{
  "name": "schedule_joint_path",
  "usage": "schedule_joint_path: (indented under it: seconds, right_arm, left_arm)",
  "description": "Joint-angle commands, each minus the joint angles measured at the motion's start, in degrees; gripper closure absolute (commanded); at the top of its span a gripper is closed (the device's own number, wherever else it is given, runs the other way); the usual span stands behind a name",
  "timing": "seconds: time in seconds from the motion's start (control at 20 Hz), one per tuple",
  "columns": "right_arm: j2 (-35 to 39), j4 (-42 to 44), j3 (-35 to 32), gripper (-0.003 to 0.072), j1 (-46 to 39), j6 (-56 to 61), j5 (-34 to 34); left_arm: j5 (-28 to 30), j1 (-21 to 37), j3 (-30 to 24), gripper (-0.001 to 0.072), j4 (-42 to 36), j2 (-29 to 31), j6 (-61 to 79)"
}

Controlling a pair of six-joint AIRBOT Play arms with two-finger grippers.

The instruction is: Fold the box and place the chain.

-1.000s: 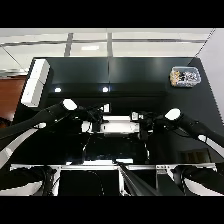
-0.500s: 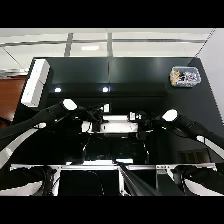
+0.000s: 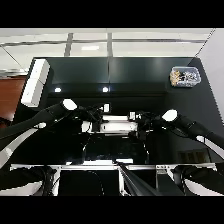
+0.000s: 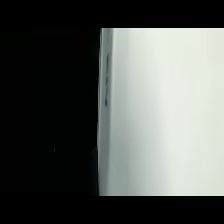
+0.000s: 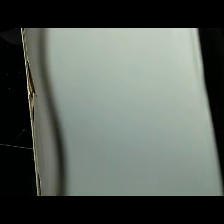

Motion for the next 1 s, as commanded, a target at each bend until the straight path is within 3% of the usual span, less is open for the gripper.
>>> schedule_joint_path:
  seconds: [0.0,0.1,0.15,0.2,0.25,0.3,0.4,0.45,0.55,0.65,0.7,0.75,0.8,0.9,0.95]
  right_arm:
    - [-0.02,-0.07,0.04,0.0158,0.04,-0.07,-0.07]
    - [-0.02,-0.07,0.04,0.0158,0.04,-0.07,-0.09]
    - [-0.02,-0.04,0.04,0.0158,0.04,-0.07,-0.09]
    - [-0.02,-0.04,0.04,0.0158,0.04,-0.07,-0.09]
    - [-0.02,-0.07,0.04,0.0159,0.04,-0.07,-0.07]
    - [-0.02,-0.07,0.04,0.0159,0.04,-0.07,-0.04]
    - [-0.02,-0.07,0.04,0.0160,0.04,-0.07,-0.02]
    - [-0.02,-0.09,0.04,0.0212,0.04,-0.07,0.02]
    - [-0.02,-0.09,0.04,0.0451,0.04,-0.11,0.15]
    - [-0.02,-0.07,0.04,0.0449,0.04,-0.11,0.15]
    - [-0.02,-0.07,0.04,0.0449,0.02,-0.11,0.11]
    - [-0.02,-0.07,0.04,0.0449,0.02,-0.11,0.11]
    - [-0.02,-0.07,0.04,0.0449,0.02,-0.11,0.11]
    - [-0.02,-0.04,0.04,0.0448,0.02,-0.11,0.07]
    - [-0.02,-0.04,0.04,0.0449,0.02,-0.09,-0.04]
  left_arm:
    - [-0.02,0.02,-0.02,0.0684,-0.02,0.02,-0.04]
    - [0.00,0.04,0.04,0.0677,-0.02,0.20,-1.33]
    - [-0.04,0.09,0.07,0.0555,0.00,0.74,-1.97]
    - [-0.04,0.31,0.09,0.0320,0.00,1.73,-2.69]
    - [0.11,0.72,0.17,0.0142,0.07,3.02,-3.02]
    - [-0.44,1.46,0.37,0.0047,0.46,4.31,-4.63]
    - [-2.14,3.50,0.46,0.0039,4.42,7.78,-12.11]
    - [-4.44,4.70,0.48,0.0039,7.93,9.81,-16.44]
    - [-10.08,6.95,0.48,0.0039,14.16,13.94,-26.32]
    - [-17.03,9.22,0.50,0.0041,16.22,17.51,-35.41]
    - [-21.09,10.01,0.50,0.0134,15.96,18.62,-40.13]
    - [-25.11,10.25,0.50,0.0377,15.93,18.99,-45.62]
    - [-29.77,9.99,0.46,0.0681,15.69,18.67,-50.84]
    - [-35.54,7.78,-0.48,0.0685,11.43,16.90,-53.79]
    - [-34.56,5.97,-1.53,0.0685,7.10,15.98,-53.70]
